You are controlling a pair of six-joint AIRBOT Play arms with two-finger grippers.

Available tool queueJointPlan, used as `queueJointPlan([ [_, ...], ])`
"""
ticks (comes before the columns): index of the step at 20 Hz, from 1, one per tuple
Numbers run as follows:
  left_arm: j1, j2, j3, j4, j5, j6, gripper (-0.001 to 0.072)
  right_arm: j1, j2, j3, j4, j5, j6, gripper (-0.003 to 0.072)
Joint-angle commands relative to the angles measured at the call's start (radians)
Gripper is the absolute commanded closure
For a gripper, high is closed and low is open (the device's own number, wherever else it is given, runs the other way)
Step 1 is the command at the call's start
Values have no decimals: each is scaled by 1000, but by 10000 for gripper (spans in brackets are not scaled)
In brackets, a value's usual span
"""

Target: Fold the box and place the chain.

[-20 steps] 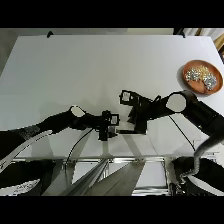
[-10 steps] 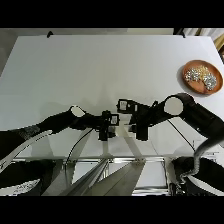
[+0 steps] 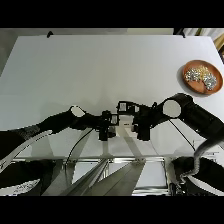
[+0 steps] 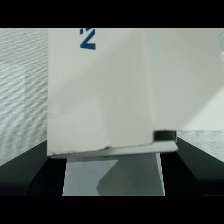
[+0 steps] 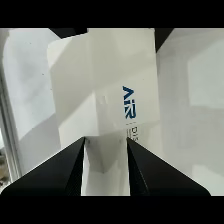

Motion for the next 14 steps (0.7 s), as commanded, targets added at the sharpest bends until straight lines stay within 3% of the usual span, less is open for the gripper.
queueJointPlan([
  [1, 0, 0, 0, 1, 0, 3, 455, 1, 1, 0, -19, -23, 14, 387],
  [14, 0, 0, 0, 1, 0, 3, 455, 1, 1, 0, -20, -26, 13, 515],
])
